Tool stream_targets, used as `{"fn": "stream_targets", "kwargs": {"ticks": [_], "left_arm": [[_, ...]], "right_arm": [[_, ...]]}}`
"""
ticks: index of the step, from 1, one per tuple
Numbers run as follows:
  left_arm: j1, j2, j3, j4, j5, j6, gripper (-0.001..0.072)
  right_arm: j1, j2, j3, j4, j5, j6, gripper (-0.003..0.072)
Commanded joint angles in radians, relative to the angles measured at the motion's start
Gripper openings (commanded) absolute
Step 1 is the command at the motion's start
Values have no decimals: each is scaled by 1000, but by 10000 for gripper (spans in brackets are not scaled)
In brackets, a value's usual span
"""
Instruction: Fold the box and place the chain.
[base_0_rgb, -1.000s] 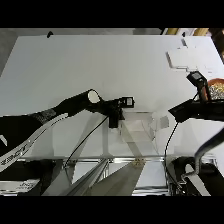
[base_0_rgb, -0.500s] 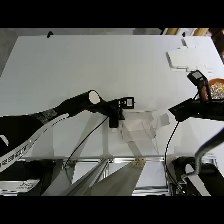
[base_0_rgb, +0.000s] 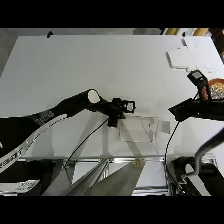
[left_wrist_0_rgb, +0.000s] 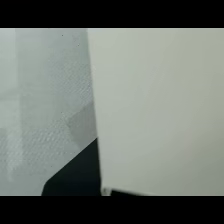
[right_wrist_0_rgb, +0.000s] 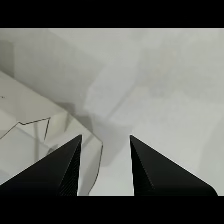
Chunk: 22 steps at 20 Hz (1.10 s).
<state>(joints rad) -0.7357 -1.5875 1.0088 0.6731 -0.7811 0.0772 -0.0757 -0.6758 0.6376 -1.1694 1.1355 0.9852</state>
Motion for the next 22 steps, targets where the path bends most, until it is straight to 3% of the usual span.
{"fn": "stream_targets", "kwargs": {"ticks": [1, 4, 6, 10, 12, 17, 19, 20, 22], "left_arm": [[-2, -12, 2, -6, -20, 16, 3], [-2, -32, 2, -6, -19, 16, 11], [-2, -32, 2, -6, -19, 15, 86], [-2, -32, 2, -6, -12, 16, 79], [-2, -32, 2, -6, -12, 16, 3], [-2, -28, 2, -6, -20, 10, 31], [1, -15, 2, -6, -20, -9, 329], [3, 1, 2, -6, -19, -37, 421], [14, 40, 2, -6, -25, -56, 444]], "right_arm": [[1, 0, 1, 0, 1, 1, 340], [1, 0, 1, 0, 1, 1, 340], [1, 0, 1, 0, 1, 1, 340], [1, 0, 1, 0, 0, 1, 340], [1, 0, 1, 0, 0, 1, 340], [1, 0, 1, 1, 0, 1, 340], [1, 0, 1, 2, 1, 1, 340], [1, 0, 1, 3, 1, 1, 340], [1, 0, 1, 9, 1, 1, 340]]}}
